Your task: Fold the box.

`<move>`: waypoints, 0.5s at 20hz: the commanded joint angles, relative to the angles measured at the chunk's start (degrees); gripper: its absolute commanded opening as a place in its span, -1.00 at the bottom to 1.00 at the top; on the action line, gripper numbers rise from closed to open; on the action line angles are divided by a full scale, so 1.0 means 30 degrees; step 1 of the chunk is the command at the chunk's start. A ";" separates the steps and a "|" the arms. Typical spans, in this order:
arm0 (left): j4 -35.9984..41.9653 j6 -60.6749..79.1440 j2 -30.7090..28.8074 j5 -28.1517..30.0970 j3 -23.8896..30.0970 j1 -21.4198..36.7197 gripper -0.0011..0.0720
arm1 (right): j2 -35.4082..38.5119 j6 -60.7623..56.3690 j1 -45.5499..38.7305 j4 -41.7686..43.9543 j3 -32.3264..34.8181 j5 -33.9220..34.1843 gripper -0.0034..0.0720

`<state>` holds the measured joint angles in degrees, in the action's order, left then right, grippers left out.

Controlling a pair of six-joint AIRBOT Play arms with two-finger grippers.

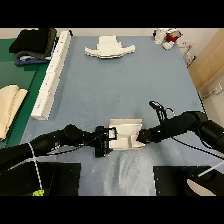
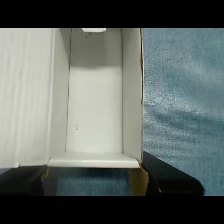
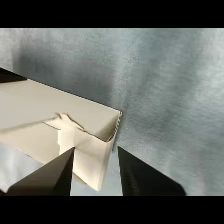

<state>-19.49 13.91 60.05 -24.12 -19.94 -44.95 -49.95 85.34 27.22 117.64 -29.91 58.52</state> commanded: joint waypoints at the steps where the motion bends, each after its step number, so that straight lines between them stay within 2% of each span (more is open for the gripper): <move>1: -0.0007 0.0007 0.0007 0.0000 -0.0015 0.0015 0.23 | -0.1282 -0.4029 0.2397 -0.2229 -0.1297 -0.0342 0.18; 6: -0.0007 0.0007 0.0007 0.0007 -0.0015 0.0015 0.23 | -0.3060 -1.0280 0.4794 -0.6411 -0.2958 0.0838 0.18; 10: 0.0000 0.0007 0.0007 0.0007 -0.0015 0.0015 0.23 | -0.4328 -1.3063 0.6360 -0.8306 -0.3912 0.1712 0.18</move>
<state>-19.49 13.93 60.05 -24.12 -19.94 -44.95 -60.31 54.76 42.94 98.74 -39.53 61.49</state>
